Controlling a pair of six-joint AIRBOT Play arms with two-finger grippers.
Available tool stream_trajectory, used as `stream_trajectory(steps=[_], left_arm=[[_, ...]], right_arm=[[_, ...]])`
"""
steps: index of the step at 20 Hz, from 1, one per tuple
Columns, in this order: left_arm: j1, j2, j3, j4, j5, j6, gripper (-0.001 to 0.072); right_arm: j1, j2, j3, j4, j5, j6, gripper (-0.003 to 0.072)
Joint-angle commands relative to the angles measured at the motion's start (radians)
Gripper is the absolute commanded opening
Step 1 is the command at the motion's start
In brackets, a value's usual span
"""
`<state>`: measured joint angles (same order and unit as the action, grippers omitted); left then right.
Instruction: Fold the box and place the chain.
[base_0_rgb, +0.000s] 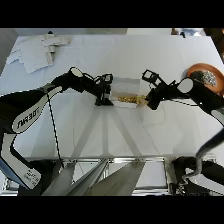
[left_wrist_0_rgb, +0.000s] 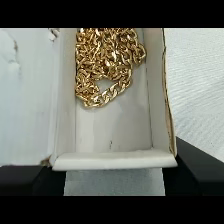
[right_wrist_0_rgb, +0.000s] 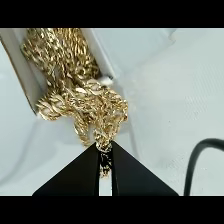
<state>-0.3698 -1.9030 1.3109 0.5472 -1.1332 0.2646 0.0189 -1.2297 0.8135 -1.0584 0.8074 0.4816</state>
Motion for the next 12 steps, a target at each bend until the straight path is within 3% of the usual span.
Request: stream_trajectory(steps=[1,5,12], left_arm=[[0.000,0.000,0.000,0.000,0.000,0.000,0.0393],[0.000,0.000,0.000,0.000,0.000,0.000,0.0393],[0.000,0.000,0.000,0.000,0.000,0.000,0.0393]], right_arm=[[0.003,0.093,0.004,0.150,0.008,0.017,0.0011],[0.083,0.112,0.007,0.345,-0.061,-0.055,0.0009],[0.197,0.049,0.007,0.351,-0.283,-0.067,0.0010]])
